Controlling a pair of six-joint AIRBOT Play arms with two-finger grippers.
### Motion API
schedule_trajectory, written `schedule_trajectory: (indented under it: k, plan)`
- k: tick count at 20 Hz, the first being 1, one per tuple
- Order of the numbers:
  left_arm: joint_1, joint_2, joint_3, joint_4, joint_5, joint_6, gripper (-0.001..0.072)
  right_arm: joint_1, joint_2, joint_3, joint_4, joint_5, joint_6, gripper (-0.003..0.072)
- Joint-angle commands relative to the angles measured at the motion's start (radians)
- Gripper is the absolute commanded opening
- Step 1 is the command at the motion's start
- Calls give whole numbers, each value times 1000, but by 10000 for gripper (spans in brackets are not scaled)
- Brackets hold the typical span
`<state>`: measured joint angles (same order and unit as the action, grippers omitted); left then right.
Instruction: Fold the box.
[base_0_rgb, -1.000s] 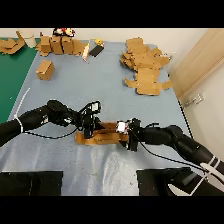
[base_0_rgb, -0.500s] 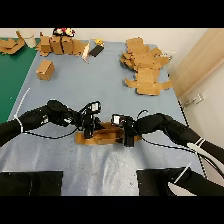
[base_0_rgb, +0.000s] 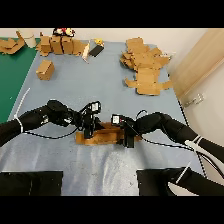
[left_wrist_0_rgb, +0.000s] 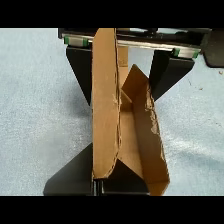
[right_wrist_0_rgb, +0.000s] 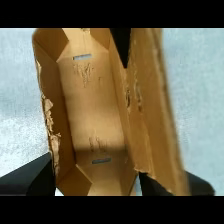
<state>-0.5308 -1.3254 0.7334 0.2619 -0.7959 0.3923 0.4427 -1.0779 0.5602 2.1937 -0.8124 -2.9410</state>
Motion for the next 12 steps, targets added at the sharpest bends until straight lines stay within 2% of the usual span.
schedule_trajectory:
  k: [1, 11, 12]
  plan:
    - [1, 1, 1, 0, 0, 0, 14, 0, -42, 1, -6, 0, 0, 709]
    - [1, 1, 1, 0, 0, 0, 14, 0, -45, 0, -37, 19, -1, 691]
    - [1, 1, 1, 0, 0, 0, 14, 0, -45, 0, -42, 18, -1, 650]
